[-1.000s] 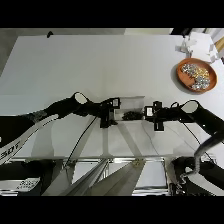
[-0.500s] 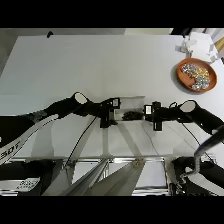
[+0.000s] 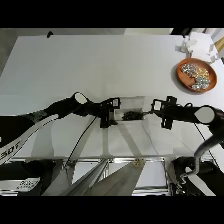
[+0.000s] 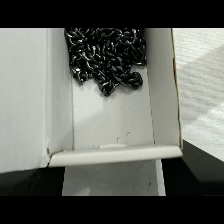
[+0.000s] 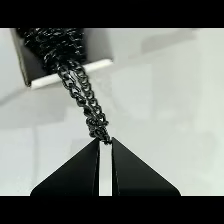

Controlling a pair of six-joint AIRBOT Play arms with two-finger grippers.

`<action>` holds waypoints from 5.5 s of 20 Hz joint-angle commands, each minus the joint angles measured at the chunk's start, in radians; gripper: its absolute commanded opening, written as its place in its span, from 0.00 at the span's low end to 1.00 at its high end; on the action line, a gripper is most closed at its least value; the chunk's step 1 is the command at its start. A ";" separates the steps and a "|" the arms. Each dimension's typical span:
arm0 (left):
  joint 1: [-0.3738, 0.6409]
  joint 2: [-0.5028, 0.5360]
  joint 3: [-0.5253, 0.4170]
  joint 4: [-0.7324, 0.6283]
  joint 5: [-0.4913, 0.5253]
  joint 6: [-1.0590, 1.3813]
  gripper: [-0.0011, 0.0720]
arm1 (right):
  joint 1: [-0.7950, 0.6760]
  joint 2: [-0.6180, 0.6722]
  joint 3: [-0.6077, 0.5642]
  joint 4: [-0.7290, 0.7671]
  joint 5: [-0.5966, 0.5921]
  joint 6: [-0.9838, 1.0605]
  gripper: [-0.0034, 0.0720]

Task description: Fold the box and place the chain.

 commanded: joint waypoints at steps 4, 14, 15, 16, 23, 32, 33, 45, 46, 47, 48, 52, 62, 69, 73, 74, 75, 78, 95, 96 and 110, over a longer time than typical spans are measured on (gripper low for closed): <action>0.001 0.001 0.000 0.000 -0.001 0.000 0.30 | 0.001 0.196 0.025 0.425 0.048 0.175 0.06; 0.001 0.001 0.000 0.000 -0.002 0.000 0.30 | 0.310 -0.101 0.115 0.485 -0.114 0.193 0.06; 0.001 0.001 0.000 0.000 -0.002 0.000 0.30 | 0.330 -0.129 0.134 0.480 -0.153 0.211 0.06; 0.001 0.001 0.000 0.000 -0.002 0.000 0.30 | 0.343 -0.153 0.145 0.480 -0.189 0.211 0.06; 0.001 0.001 0.000 0.000 -0.002 0.000 0.30 | 0.352 -0.211 0.146 0.405 -0.232 0.297 0.07; 0.001 0.001 0.000 0.000 -0.002 0.000 0.30 | 0.431 -0.218 0.155 -0.006 -0.177 0.525 0.43; 0.001 0.001 0.000 0.000 -0.002 0.000 0.30 | 0.429 -0.202 0.177 -0.046 -0.138 0.524 0.44; 0.001 0.001 0.000 0.000 -0.002 0.000 0.30 | 0.267 -0.344 0.457 -0.185 -0.169 0.462 0.10; 0.001 0.001 0.000 0.000 -0.002 0.000 0.30 | 0.274 -0.376 0.457 -0.180 -0.154 0.460 0.10; 0.001 0.001 0.000 0.000 -0.001 0.000 0.30 | 0.280 -0.400 0.457 -0.180 -0.140 0.459 0.10; 0.001 0.001 0.000 0.000 -0.002 0.000 0.30 | 0.288 -0.421 0.457 -0.179 -0.121 0.459 0.10; 0.001 0.001 0.000 0.000 -0.002 0.000 0.30 | 0.291 -0.430 0.457 -0.099 0.053 0.315 0.09; 0.001 0.001 0.000 0.000 -0.002 0.000 0.30 | 0.345 -0.393 0.450 0.031 0.274 0.179 0.30; 0.001 0.001 0.000 0.000 -0.002 0.000 0.30 | 0.412 -0.393 0.450 0.001 0.254 0.152 0.31; 0.001 0.001 0.000 0.000 -0.002 0.000 0.30 | 0.412 -0.403 0.449 -0.042 0.198 0.190 0.37; 0.001 0.001 0.000 0.000 -0.002 0.000 0.30 | 0.412 -0.406 0.448 -0.042 0.180 0.202 0.43; 0.001 0.001 0.000 0.000 -0.002 0.000 0.30 | 0.412 -0.406 0.446 -0.042 0.163 0.206 0.45; 0.001 0.001 0.000 0.000 -0.002 0.000 0.30 | 0.412 -0.407 0.443 -0.046 0.142 0.206 0.47; 0.001 0.001 0.000 0.000 -0.002 0.000 0.30 | 0.412 -0.425 0.418 -0.052 0.224 0.206 0.37; 0.001 0.001 0.000 0.000 -0.002 0.000 0.30 | 0.412 -0.425 0.418 -0.052 0.220 0.206 0.37; 0.001 0.001 0.000 0.000 -0.002 0.000 0.30 | 0.412 -0.430 0.407 -0.027 0.180 0.210 0.23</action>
